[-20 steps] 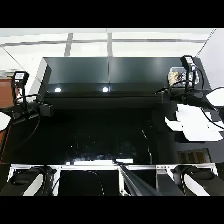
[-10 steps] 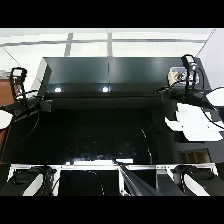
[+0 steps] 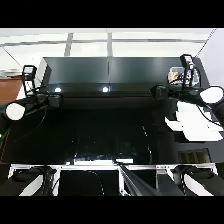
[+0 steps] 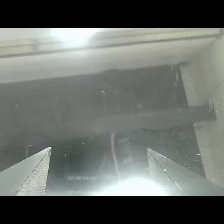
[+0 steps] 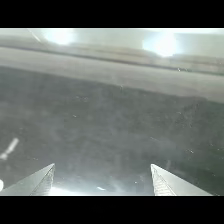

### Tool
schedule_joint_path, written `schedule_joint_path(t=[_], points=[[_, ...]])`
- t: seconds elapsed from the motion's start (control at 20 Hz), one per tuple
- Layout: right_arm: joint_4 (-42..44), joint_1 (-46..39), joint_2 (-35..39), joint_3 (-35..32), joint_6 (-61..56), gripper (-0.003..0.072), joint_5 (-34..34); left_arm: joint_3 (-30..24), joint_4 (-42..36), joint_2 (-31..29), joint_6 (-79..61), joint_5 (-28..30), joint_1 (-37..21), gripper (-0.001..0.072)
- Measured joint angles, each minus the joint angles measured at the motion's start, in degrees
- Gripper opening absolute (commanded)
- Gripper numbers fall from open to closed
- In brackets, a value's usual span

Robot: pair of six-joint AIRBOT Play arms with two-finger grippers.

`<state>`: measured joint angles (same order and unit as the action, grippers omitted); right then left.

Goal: Fold the box and place the chain.

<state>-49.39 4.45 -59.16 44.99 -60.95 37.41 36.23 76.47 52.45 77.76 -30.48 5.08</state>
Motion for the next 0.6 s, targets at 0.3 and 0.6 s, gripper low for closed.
schedule_joint_path(t=[0.3,0.6], points=[[-14.75,-7.76,-4.15,0.76,-13.57,0.072,-2.86,5.62,0.85,8.94,0.0,-1.38,2.67,0.0705],[-26.23,-37.22,-6.84,6.34,-22.99,0.072,2.73,8.66,1.07,12.81,0.0,-5.53,3.19,0.0705]])
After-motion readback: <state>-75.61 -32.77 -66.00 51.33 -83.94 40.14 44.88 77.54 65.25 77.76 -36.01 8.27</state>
